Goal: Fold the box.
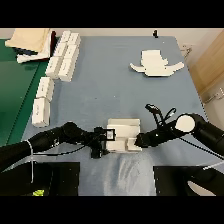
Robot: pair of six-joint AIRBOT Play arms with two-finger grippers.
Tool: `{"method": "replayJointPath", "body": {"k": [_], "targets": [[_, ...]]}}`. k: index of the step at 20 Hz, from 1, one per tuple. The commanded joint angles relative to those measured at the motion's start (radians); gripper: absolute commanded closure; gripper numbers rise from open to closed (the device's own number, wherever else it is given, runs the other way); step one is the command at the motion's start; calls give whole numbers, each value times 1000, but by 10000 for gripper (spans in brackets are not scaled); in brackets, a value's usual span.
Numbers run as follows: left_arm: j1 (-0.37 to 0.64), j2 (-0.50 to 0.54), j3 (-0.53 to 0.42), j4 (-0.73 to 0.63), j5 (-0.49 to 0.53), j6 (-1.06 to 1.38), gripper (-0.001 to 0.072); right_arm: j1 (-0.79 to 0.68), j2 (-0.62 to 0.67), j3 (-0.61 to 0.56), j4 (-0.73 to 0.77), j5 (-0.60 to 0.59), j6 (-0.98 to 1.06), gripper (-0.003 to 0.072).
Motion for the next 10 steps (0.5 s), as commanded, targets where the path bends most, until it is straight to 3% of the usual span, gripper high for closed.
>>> {"method": "replayJointPath", "body": {"k": [1, 6, 10], "targets": [[0, 0, 1, 0, 0, 0, 237, 150, -96, 95, -189, -7, 273, 336], [0, 0, 1, 0, 0, 0, 237, 286, -262, 217, -364, 114, 551, 336], [0, 0, 1, 0, 0, 0, 237, 318, -335, 267, -395, 189, 673, 336]]}}
